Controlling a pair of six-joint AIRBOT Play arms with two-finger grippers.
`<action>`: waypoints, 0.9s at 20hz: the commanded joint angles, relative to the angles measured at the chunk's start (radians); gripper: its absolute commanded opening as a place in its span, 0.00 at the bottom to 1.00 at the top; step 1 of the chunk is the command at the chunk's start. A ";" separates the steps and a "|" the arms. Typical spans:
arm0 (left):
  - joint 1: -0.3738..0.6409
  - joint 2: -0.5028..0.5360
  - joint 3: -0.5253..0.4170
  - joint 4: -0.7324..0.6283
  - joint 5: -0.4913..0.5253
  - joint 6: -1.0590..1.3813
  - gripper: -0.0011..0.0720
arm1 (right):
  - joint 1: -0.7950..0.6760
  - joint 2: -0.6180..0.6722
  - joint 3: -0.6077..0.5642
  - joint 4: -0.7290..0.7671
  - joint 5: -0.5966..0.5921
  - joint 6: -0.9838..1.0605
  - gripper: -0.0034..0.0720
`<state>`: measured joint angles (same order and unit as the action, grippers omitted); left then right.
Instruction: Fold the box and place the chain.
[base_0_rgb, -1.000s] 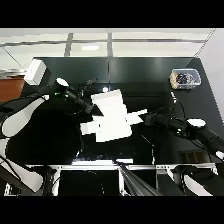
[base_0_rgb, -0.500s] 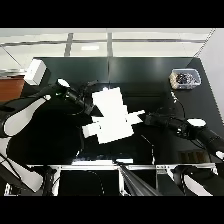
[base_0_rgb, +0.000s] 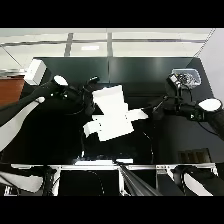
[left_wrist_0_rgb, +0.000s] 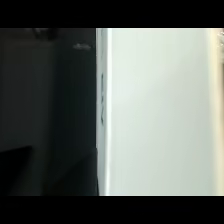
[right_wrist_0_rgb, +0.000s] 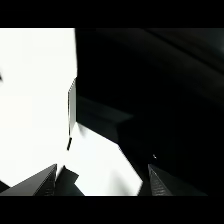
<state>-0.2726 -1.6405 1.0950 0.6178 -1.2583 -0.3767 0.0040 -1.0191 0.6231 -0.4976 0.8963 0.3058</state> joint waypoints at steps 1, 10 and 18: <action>-0.070 0.143 -0.137 -0.013 0.267 0.178 0.04 | 0.013 0.000 0.063 -0.148 0.060 -0.134 0.90; -0.218 0.144 -0.150 0.134 0.408 0.396 0.05 | 0.164 -0.002 0.031 -0.306 0.040 -0.175 0.89; -0.218 0.135 -0.150 0.175 0.389 0.396 0.05 | 0.268 -0.002 -0.088 -0.308 0.025 -0.239 0.89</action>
<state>-0.4892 -1.5032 0.9451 0.7818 -0.8734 0.0158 0.2356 -1.0203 0.5709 -0.7994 0.9325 0.0803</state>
